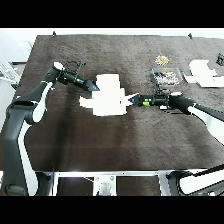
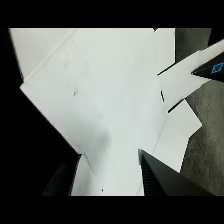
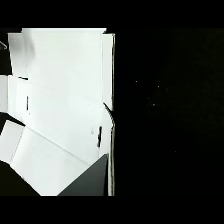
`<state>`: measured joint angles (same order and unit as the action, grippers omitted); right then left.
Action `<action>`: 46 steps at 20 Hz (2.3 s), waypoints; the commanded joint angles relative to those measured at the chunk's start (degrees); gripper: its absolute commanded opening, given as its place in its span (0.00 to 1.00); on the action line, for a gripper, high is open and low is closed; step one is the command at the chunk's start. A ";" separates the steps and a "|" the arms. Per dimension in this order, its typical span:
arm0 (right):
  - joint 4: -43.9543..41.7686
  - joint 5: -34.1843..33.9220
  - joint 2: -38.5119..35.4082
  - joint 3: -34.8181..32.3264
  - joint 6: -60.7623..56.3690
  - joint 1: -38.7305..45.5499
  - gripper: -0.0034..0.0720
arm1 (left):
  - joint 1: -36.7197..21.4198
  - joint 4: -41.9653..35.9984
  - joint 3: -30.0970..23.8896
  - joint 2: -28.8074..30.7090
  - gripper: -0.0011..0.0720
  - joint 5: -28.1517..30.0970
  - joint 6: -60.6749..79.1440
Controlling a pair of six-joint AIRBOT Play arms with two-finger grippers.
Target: Fold the box and place the chain.
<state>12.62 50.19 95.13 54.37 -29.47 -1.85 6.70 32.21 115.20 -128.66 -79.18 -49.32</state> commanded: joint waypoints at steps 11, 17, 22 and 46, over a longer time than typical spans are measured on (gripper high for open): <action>0.07 0.00 0.00 0.04 0.02 0.02 0.05 | 0.07 -3.15 -0.02 -1.27 0.48 -0.55 1.90; 0.04 0.00 0.00 0.04 0.02 0.02 0.05 | 0.07 -4.37 -0.02 -1.33 0.41 -1.90 3.32; 0.02 0.00 0.00 0.04 0.00 0.02 0.05 | 0.07 -4.37 -0.02 -1.33 0.28 -3.50 4.15; -2.12 4.92 -10.25 -0.44 3.23 16.72 0.36 | 0.83 -13.20 -0.07 0.11 0.04 -4.17 35.89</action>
<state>10.46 53.82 85.69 54.26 -26.37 12.56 6.96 20.91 115.15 -129.43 -84.33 -20.27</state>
